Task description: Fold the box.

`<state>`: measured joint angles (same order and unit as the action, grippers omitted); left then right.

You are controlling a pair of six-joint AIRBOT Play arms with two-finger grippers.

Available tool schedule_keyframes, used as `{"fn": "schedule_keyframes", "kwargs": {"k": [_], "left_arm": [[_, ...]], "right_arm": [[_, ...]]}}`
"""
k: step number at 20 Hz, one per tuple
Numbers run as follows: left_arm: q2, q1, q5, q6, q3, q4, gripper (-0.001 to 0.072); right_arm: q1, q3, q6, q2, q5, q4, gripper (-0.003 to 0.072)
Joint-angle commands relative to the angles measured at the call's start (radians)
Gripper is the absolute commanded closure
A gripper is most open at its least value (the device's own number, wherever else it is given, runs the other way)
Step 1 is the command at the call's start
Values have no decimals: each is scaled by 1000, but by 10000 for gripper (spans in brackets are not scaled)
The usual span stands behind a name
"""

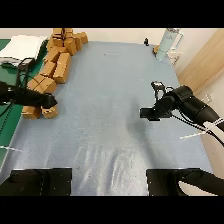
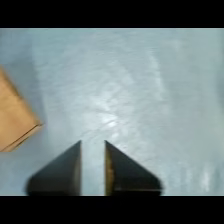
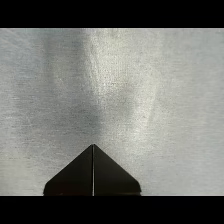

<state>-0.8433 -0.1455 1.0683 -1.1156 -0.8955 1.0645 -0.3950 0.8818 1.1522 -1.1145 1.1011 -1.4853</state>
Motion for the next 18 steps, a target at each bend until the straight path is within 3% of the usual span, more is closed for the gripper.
{"fn": "schedule_keyframes", "kwargs": {"k": [1,5,9,18], "left_arm": [[-36,212,-50,-38,-51,-20,697],[-223,408,-108,-107,-158,-19,697],[-394,503,-115,-116,-272,-22,697],[-436,539,-145,-115,-279,-21,697]], "right_arm": [[0,1,0,0,0,0,681],[0,1,0,0,0,0,681],[0,1,0,0,0,0,681],[0,1,0,0,0,0,681]]}}
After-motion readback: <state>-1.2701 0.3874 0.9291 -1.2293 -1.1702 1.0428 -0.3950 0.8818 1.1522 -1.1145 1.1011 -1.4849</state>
